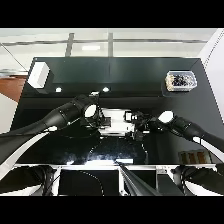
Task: Fold the box and place the chain.
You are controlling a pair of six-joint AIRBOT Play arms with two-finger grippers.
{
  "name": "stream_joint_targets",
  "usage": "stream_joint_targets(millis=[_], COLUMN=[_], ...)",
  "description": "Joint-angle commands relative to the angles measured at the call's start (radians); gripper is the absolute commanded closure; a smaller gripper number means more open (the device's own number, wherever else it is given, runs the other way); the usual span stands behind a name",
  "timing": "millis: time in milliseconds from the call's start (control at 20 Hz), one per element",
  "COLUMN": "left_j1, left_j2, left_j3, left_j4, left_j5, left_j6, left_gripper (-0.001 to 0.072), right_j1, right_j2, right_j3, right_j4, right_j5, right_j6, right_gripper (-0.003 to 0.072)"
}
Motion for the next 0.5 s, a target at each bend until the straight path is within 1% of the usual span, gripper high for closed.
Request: stream_joint_targets(millis=[0, 300, 450], left_j1=[-0.019, -0.019, -0.018], left_j2=[-0.024, -0.026, -0.049], left_j3=[0.009, 0.010, 0.046], left_j4=[0.009, 0.013, 0.018], left_j5=[-0.016, 0.018, 0.010], left_j6=[-0.023, -0.023, -0.011], left_gripper=[0.0352, 0.0362, 0.0365], right_j1=[0.001, 0.001, 0.001], right_j2=[-0.001, 0.000, -0.001], right_j3=[0.000, 0.000, 0.000], right_j4=[0.000, 0.000, 0.000], right_j5=[0.000, 0.000, 0.001], right_j6=[0.000, 0.000, 0.000], right_gripper=[0.0115, 0.0114, 0.0114])
